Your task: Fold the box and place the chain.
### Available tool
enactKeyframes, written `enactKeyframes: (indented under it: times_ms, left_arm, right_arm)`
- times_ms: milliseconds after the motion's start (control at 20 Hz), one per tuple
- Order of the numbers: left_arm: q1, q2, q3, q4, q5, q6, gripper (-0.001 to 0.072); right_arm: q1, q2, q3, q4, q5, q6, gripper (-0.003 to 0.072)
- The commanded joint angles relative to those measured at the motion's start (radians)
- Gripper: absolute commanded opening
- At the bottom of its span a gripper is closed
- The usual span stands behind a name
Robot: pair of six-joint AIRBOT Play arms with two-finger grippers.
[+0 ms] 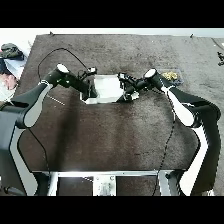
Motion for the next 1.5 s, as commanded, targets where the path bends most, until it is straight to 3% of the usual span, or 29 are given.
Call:
enactKeyframes:
  times_ms: [0,400,600,700,1000,1450]
  left_arm:
    - [0.031,0.015,0.002,-0.01,-0.09,-0.008,0.0007]
    - [0.049,0.243,-0.016,0.087,-0.038,-0.342,0.0004]
    - [0.118,0.392,-0.198,0.072,0.182,-0.541,0.0004]
    - [0.146,0.437,-0.304,0.065,0.234,-0.612,0.0004]
    - [0.26,0.45,-0.531,-0.13,0.245,-0.664,0.0005]
    - [0.246,0.438,-0.678,-0.164,0.419,-0.744,0.0008]
  right_arm:
    - [0.0,0.0,0.001,-0.001,0.0,0.001,0.0597]
    - [0.0,0.0,0.001,-0.001,0.0,0.001,0.0597]
    - [0.0,0.0,0.001,-0.001,0.0,0.001,0.0597]
    - [0.0,0.0,0.001,-0.001,0.0,0.001,0.0597]
    - [0.0,0.0,0.001,-0.001,0.0,0.001,0.0597]
    - [0.0,0.0,0.001,-0.001,0.0,0.001,0.0597]
